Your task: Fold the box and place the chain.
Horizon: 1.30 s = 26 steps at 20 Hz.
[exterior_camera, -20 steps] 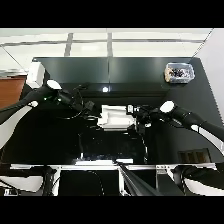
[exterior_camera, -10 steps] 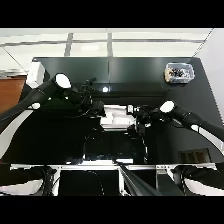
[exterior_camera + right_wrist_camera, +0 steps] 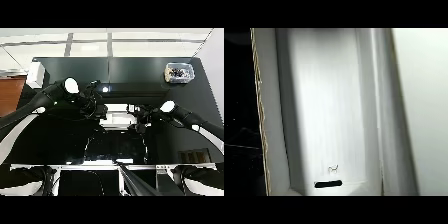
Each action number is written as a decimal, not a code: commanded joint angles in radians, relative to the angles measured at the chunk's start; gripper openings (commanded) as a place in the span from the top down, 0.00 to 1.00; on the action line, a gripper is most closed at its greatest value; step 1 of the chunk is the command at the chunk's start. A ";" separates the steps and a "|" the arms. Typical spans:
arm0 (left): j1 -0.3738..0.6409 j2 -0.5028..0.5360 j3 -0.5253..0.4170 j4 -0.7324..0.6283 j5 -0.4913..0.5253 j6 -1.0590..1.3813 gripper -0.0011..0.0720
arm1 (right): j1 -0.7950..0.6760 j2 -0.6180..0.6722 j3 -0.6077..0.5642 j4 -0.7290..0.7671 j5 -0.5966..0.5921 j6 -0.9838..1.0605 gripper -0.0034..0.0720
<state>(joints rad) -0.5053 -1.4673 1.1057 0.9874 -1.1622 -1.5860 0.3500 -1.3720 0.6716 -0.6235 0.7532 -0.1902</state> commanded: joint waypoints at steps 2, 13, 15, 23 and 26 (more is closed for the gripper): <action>-0.006 0.002 0.001 0.011 0.008 0.010 0.43 | 0.001 -0.001 0.000 0.002 0.002 -0.002 0.51; 0.014 0.071 -0.020 0.018 0.040 0.082 0.43 | 0.001 -0.001 0.000 0.002 0.002 -0.002 0.51; 0.011 0.071 -0.065 0.005 0.065 0.096 0.43 | 0.001 -0.001 0.000 0.002 0.002 -0.002 0.51; 0.012 0.112 -0.167 -0.055 0.194 0.171 0.43 | 0.001 -0.001 0.000 0.002 0.002 -0.002 0.51; 0.012 0.140 -0.168 -0.053 0.195 0.192 0.43 | 0.001 -0.001 0.000 0.002 0.002 -0.002 0.51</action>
<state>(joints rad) -0.4946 -1.3502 0.9436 0.9375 -0.9802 -1.4212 0.3500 -1.3720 0.6716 -0.6212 0.7547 -0.1928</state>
